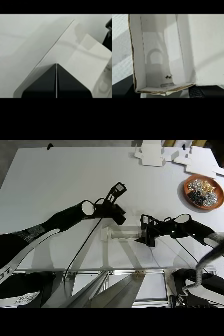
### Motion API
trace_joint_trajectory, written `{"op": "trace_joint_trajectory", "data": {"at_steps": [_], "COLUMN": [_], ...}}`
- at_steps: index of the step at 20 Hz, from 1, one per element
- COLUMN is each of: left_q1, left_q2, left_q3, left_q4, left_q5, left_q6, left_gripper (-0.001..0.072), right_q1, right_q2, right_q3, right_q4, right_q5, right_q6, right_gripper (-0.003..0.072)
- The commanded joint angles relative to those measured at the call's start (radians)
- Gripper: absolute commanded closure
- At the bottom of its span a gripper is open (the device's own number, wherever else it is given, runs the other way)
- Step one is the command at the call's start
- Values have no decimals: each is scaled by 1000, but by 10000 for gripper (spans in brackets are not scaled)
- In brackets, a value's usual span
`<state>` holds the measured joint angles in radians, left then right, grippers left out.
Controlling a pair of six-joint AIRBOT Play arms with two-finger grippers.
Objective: Fold the box and place the chain.
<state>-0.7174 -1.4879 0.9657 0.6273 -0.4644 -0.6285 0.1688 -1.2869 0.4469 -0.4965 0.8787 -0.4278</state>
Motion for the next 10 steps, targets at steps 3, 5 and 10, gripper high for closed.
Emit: {"op": "trace_joint_trajectory", "data": {"at_steps": [3, 5, 10], "left_q1": [5, 5, 5], "left_q2": [129, 164, 150], "left_q3": [1, 1, 0], "left_q4": [310, 398, 467], "left_q5": [-233, -346, -481], "left_q6": [-25, -94, -146], "left_gripper": [709, 709, 709], "right_q1": [0, 0, 0], "right_q2": [1, 1, 1], "right_q3": [0, 0, 0], "right_q4": [0, 0, 0], "right_q5": [0, 0, 0], "right_q6": [0, 0, 0], "right_gripper": [277, 277, 277]}}
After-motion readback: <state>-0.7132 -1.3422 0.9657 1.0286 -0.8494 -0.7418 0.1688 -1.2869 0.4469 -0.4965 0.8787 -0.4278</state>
